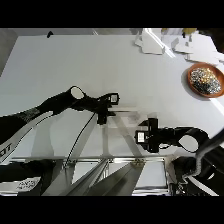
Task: Fold the box and place the chain.
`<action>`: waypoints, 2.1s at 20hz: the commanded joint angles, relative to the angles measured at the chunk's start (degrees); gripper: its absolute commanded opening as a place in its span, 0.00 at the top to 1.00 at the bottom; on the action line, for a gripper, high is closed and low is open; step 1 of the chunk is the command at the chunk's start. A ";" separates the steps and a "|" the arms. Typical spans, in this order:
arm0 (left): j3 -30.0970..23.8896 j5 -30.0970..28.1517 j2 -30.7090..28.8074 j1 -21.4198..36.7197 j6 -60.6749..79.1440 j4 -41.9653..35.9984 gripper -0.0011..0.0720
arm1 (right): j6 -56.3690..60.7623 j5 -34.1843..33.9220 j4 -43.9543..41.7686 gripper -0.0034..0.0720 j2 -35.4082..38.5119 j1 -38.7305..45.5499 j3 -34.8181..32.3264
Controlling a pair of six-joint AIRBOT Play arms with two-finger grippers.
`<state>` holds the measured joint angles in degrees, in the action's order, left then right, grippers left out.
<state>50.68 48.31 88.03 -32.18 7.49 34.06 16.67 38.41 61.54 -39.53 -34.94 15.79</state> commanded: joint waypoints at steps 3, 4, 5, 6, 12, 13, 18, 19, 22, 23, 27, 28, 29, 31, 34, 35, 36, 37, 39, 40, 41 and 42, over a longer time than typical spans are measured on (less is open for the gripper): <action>-0.02 -0.02 -0.02 -0.04 0.00 0.00 0.97 | -4.28 -12.22 1.68 0.05 -3.69 -1.29 -1.14; -0.02 -0.02 -0.02 -0.04 0.00 0.02 0.97 | -6.75 -13.18 1.60 0.05 -3.69 -0.87 -0.96; -0.02 -0.02 -0.02 -0.04 0.00 0.00 0.97 | -8.26 -13.11 1.42 0.05 -3.69 0.24 -0.39; -0.02 -0.02 -0.02 -0.04 0.00 0.00 0.97 | -8.17 -12.81 1.33 0.05 -3.69 1.70 0.24; -0.02 -0.02 -0.02 -0.04 0.00 0.00 0.97 | -15.47 -7.45 -9.62 0.05 -4.33 7.89 3.32; -0.02 -0.02 -0.02 -0.04 0.00 0.00 0.97 | -17.73 -7.19 -11.56 0.05 -4.85 8.66 3.32; -0.02 -0.02 -0.02 -0.04 0.00 0.00 0.97 | -21.88 -2.27 -18.10 0.05 -7.96 13.99 3.87; -0.02 -0.02 -0.02 -0.04 0.00 0.00 0.97 | -21.88 -1.33 -18.10 0.06 -8.48 15.45 4.28; -0.02 -0.02 -0.02 -0.04 0.00 0.02 0.97 | -23.15 1.11 -18.05 0.05 -10.51 17.33 6.19; -0.02 -0.02 -0.02 -0.04 0.00 0.00 0.97 | -23.12 1.99 -18.08 0.05 -11.65 17.33 7.10; -0.02 -0.02 -0.02 -0.04 0.00 0.00 0.97 | -23.15 4.46 -18.67 0.05 -18.10 17.33 10.71; -0.02 -0.02 -0.02 -0.04 0.00 0.00 0.97 | -23.15 5.40 -18.67 0.05 -19.80 17.35 11.76; -0.02 -0.02 -0.02 -0.04 0.00 0.00 0.97 | -23.15 6.12 -18.91 0.05 -21.16 17.90 12.66; -0.02 -0.02 -0.02 -0.04 0.00 0.00 0.97 | -23.19 7.04 -19.41 0.05 -22.99 19.63 13.40; -0.02 -0.02 -0.02 -0.04 0.00 0.00 0.97 | -25.90 10.34 -19.78 0.05 -23.47 21.88 13.38; -0.02 -0.02 -0.02 -0.04 0.00 0.00 0.97 | -27.85 10.56 -20.55 0.05 -23.52 22.12 13.38; -0.02 -0.02 -0.02 -0.04 0.00 0.00 0.97 | -29.35 10.49 -22.01 0.05 -23.71 22.10 13.40; -0.02 -0.02 -0.02 -0.04 0.00 0.00 0.97 | -30.86 10.51 -23.74 0.05 -24.37 22.10 13.40; -0.02 -0.02 -0.02 -0.04 0.00 0.00 0.97 | -33.18 11.13 -27.23 0.05 -26.91 22.10 13.40; -0.02 -0.02 -0.02 -0.04 0.00 0.00 0.97 | -34.71 11.91 -28.33 0.06 -28.50 22.10 13.40; -0.02 -0.02 -0.02 -0.04 0.00 0.00 0.97 | -36.11 12.44 -28.94 0.08 -29.83 22.23 13.40; -0.02 -0.02 -0.02 -0.04 0.00 0.00 0.97 | -37.40 13.16 -29.70 0.10 -30.91 22.60 13.40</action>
<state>50.65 48.31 88.05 -32.18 7.46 34.04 -16.23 49.10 35.27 -67.42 -12.82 29.15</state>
